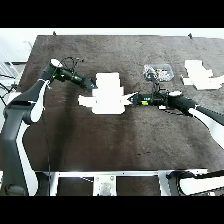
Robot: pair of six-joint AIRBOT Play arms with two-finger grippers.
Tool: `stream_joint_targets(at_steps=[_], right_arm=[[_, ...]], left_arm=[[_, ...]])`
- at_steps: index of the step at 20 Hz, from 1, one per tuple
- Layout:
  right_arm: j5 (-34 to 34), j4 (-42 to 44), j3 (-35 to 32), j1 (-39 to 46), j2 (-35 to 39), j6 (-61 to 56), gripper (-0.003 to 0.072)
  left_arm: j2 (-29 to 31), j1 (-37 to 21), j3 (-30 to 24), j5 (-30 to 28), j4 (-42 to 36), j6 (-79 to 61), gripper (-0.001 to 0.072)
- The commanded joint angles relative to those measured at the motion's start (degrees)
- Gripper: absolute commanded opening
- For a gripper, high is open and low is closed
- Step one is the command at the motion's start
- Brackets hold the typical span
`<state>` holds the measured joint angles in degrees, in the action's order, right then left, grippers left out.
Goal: Fold the box and place the chain.
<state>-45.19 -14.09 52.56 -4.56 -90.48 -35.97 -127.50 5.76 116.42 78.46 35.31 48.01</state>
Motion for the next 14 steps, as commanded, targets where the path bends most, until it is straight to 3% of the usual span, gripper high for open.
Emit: stream_joint_targets(at_steps=[1,6,7,10,11,14], right_arm=[[0.0,0.1,0.1,0.0,0.0,0.0,0.0006],[0.0,0.1,0.1,0.0,0.0,0.1,0.0005],[0.0,0.1,0.1,0.0,0.0,0.1,0.0006],[0.0,0.1,0.1,0.0,0.0,0.1,0.0006],[0.0,0.1,0.1,0.0,0.0,0.1,0.0006],[0.0,0.1,0.1,0.0,0.0,0.1,0.0006]], left_arm=[[-0.8,0.6,0.1,-1.0,-1.7,-1.2,0.0633],[-1.6,2.4,0.1,-1.1,-2.3,-1.7,0.0632],[-1.6,2.5,0.1,-1.2,-2.9,-2.1,0.0559],[-1.6,2.5,0.1,-1.3,-3.6,-2.5,0.0537],[-1.6,2.5,0.1,-0.3,-3.6,-3.1,0.0470],[-1.6,2.5,0.1,2.2,-3.4,-4.6,0.0471]])
